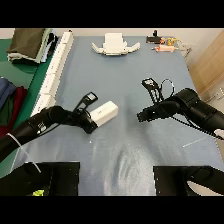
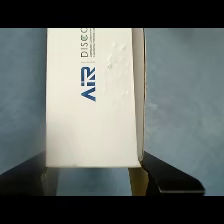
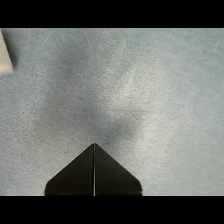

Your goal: Fold the box.

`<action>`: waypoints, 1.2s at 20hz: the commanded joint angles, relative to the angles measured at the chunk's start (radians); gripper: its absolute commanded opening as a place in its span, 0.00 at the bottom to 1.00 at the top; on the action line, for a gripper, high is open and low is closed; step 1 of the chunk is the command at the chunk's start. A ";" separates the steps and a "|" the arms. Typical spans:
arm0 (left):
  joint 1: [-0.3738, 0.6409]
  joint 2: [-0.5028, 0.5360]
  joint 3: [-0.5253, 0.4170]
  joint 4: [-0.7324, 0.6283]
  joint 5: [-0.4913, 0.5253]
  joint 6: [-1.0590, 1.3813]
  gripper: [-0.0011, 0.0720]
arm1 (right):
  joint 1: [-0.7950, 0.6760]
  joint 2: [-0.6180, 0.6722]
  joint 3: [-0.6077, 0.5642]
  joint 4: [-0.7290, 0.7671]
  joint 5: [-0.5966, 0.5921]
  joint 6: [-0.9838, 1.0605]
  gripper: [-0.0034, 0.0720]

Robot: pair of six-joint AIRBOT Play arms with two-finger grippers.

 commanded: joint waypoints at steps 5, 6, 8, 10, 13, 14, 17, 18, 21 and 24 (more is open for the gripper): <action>0.259 -0.191 0.254 0.162 -0.010 -0.184 0.66 | 0.000 -0.001 0.001 0.000 0.000 0.000 0.05; 0.288 -0.225 0.283 0.162 -0.007 -0.184 0.66 | 0.000 -0.001 0.001 0.001 0.000 0.000 0.05; 0.340 -0.291 0.337 0.163 -0.001 -0.185 0.66 | 0.000 -0.001 0.001 0.001 0.000 0.000 0.05; 0.397 -0.372 0.398 0.163 0.000 -0.188 0.66 | 0.000 -0.001 0.001 0.000 0.000 0.000 0.05; 0.466 -0.494 0.491 0.165 0.004 -0.219 0.66 | 0.000 -0.001 0.001 0.001 0.000 0.000 0.05; 0.483 -0.534 0.527 0.165 0.014 -0.236 0.66 | 0.000 -0.001 0.001 0.001 0.000 0.000 0.05; 0.511 -0.640 0.639 0.165 0.032 -0.239 0.66 | 0.000 -0.001 0.001 0.001 0.000 0.000 0.05; 0.515 -0.672 0.673 0.165 0.050 -0.239 0.66 | 0.000 -0.001 0.001 0.001 0.000 0.000 0.05; 0.515 -0.743 0.751 0.165 0.100 -0.241 0.66 | 0.000 -0.001 0.001 0.001 0.000 0.000 0.05; 0.516 -0.800 0.814 0.166 0.123 -0.263 0.66 | 0.000 -0.001 0.001 0.001 0.000 0.000 0.05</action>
